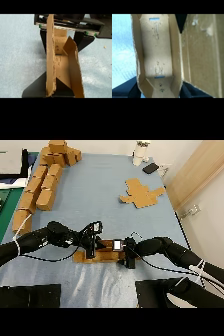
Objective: Fold the box.
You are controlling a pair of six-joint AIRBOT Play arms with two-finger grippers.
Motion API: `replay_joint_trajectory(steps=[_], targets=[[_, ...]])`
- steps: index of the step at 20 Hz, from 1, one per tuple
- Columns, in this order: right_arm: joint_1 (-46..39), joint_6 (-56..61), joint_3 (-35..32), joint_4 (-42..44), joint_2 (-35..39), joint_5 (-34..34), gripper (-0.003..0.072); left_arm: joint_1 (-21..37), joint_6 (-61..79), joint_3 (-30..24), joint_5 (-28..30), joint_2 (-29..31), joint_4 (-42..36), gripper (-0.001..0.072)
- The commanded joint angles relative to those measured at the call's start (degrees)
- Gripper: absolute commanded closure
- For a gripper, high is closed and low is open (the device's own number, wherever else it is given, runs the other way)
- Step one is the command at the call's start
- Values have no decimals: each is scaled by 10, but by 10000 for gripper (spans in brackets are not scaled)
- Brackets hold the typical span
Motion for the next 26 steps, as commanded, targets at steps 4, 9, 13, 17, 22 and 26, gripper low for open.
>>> replay_joint_trajectory(steps=[4, 9, 13, 17, 22, 26], targets=[[0, 0, 0, 0, 0, -6, 97, 0, 0, 0, 0, 0, 0, 698], [0, 0, 0, 0, 0, -20, 97, -1, 0, 0, 12, 0, -30, 698], [0, 0, 0, 0, 0, -20, 97, -1, -2, 0, 1, 0, -32, 698], [0, 0, 0, 0, 0, -20, 98, -1, -2, 0, -29, 0, -32, 698], [0, 0, 0, 0, 0, -19, 98, -1, -58, 0, -34, 0, -25, 698], [0, 0, 0, 0, 0, -20, 98, -1, -58, 0, -36, 0, 12, 698]])
